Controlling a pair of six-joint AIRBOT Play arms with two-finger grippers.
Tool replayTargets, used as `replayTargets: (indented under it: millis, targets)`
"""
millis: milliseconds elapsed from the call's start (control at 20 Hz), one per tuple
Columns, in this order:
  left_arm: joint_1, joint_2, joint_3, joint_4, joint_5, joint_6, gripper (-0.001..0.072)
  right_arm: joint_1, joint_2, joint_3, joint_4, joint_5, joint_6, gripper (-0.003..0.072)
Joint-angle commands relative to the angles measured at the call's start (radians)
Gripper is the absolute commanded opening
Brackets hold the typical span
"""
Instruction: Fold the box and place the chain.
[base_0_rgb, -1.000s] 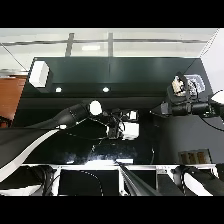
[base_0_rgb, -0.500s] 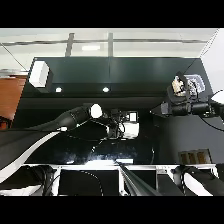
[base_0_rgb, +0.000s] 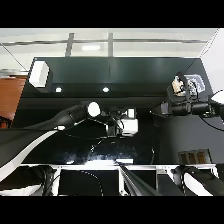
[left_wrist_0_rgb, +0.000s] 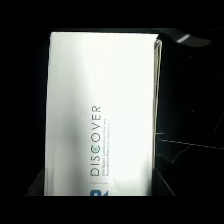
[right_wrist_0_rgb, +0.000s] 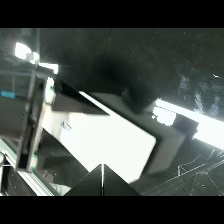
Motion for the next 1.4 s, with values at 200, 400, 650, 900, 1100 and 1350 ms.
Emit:
replayTargets:
  millis: [200, 400, 650, 900, 1100, 1350]
  targets:
    - [0.222, 0.081, 0.001, 0.002, -0.061, -0.205, 0.0289, -0.002, 0.001, 0.001, 0.000, -0.024, 0.000, 0.0011]
    - [0.375, 0.139, 0.001, 0.008, -0.045, -0.335, 0.0289, -0.002, 0.001, 0.001, 0.000, -0.039, 0.000, 0.0011]
    - [0.551, 0.171, 0.014, 0.119, -0.013, -0.654, 0.0289, -0.002, 0.001, 0.001, -0.026, -0.038, 0.000, 0.0011]
    - [0.634, 0.171, 0.056, 0.466, -0.126, -1.069, 0.0290, -0.002, 0.001, 0.001, -0.026, -0.039, 0.000, 0.0011]
    - [0.675, 0.171, 0.060, 0.525, -0.182, -1.132, 0.0289, -0.002, 0.001, 0.001, -0.026, -0.045, 0.000, 0.0012]
    - [0.818, 0.171, 0.060, 0.524, -0.194, -1.132, 0.0289, -0.002, 0.001, 0.001, -0.026, -0.046, 0.000, 0.0012]
